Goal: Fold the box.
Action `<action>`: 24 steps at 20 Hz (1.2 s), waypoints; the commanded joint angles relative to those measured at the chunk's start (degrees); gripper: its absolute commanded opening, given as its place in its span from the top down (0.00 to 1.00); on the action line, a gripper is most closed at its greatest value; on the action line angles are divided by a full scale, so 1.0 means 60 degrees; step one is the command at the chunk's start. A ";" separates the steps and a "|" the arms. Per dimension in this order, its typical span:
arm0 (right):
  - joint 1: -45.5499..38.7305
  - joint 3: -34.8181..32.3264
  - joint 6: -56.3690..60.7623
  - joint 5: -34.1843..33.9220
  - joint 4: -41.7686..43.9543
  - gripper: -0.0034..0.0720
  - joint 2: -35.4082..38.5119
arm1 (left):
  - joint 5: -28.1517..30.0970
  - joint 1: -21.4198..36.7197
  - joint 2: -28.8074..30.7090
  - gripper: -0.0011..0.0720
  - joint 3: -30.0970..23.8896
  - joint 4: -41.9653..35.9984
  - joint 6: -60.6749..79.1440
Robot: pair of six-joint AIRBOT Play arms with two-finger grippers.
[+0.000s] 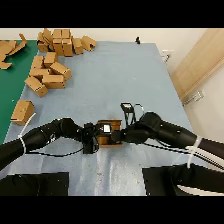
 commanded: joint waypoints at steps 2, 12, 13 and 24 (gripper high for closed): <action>0.0871 0.1424 0.1807 -0.1647 -0.1257 0.48 -0.1402 | 0.0004 -0.0004 0.0004 0.41 -0.0004 0.0000 0.0000; 0.0911 0.2138 0.2120 -0.3064 -0.1290 0.75 -0.2441 | 0.0004 -0.0004 0.0004 0.41 -0.0004 0.0000 0.0000; 0.0911 0.2138 0.2120 -0.3064 -0.1290 0.84 -0.2441 | 0.0004 -0.0004 0.0004 0.41 -0.0004 0.0000 0.0000; 0.0911 0.2452 0.2116 -0.3592 -0.1202 0.55 -0.2259 | 0.0007 -0.0004 0.0004 0.41 -0.0004 0.0000 0.0000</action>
